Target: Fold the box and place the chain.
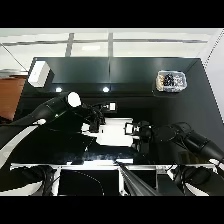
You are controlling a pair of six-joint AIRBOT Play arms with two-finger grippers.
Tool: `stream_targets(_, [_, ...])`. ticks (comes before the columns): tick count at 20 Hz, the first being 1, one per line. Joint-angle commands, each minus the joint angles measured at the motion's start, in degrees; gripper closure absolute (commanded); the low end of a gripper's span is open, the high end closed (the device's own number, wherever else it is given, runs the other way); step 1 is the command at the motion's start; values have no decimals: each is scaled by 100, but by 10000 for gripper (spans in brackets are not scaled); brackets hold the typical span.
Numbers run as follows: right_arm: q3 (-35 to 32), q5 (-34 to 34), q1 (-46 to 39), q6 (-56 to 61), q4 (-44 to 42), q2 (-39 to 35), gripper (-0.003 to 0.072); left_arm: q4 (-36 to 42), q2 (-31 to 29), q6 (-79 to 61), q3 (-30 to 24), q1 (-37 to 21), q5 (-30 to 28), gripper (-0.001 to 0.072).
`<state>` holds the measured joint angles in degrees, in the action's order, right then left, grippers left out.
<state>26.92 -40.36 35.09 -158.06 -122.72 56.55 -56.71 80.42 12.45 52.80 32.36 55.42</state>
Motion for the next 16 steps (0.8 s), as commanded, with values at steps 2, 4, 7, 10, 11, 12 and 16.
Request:
stream_targets(2, [129, 46, 2, 295, -2, -31, -10, 15, 4, 0, 4, 0, -9, 677])
stream_targets(4, [203, 96, 2, 579, 70, -87, -10, 15, 4, 0, 4, 0, -11, 677])
stream_targets(7, [356, 87, 2, 973, 321, -125, -9, 15, 4, 0, 4, 0, -13, 677])
stream_targets(10, [367, 76, 2, 977, 321, -129, -10, 17, 4, 2, 4, 0, -9, 677])
stream_targets(11, [367, 72, 2, 979, 317, -129, -10, 17, 4, 2, 4, 0, -7, 677])
stream_targets(12, [367, 72, 2, 977, 326, -129, -10, 17, 4, 2, 4, 0, -7, 677])
stream_targets(16, [367, 175, 2, 984, 721, -197, -10, 17, 4, 2, 4, 0, -7, 677])
